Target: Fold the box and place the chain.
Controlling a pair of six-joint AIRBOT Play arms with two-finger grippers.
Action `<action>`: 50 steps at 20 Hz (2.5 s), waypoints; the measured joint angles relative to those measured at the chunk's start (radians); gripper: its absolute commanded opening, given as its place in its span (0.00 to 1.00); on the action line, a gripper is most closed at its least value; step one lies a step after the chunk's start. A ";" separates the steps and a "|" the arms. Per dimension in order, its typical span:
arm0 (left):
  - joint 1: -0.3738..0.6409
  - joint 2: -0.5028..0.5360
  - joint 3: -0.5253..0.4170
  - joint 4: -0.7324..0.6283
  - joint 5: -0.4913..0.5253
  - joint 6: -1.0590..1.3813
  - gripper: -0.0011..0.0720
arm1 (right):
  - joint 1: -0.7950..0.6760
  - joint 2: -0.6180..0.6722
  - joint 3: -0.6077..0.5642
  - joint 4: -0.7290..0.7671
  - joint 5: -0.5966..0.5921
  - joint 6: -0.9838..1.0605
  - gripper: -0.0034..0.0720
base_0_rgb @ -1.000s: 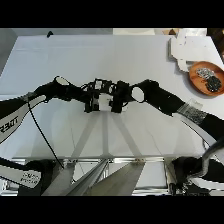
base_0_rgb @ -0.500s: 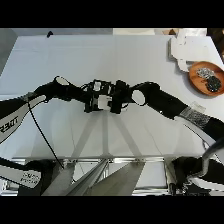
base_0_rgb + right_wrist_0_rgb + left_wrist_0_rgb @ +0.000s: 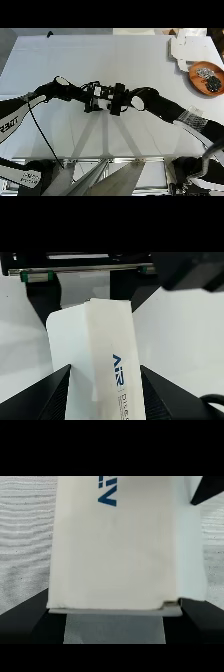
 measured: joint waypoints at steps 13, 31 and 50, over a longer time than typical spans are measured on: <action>0.000 0.000 0.000 -0.001 0.000 0.000 0.48 | 0.000 0.030 -0.003 -0.047 -0.021 0.000 0.43; 0.000 0.000 0.000 0.000 0.000 0.000 0.48 | 0.001 0.003 -0.008 -0.041 0.011 0.000 0.28; 0.000 0.000 0.000 0.000 -0.001 0.001 0.48 | -0.010 0.095 -0.010 -0.011 0.053 0.073 0.44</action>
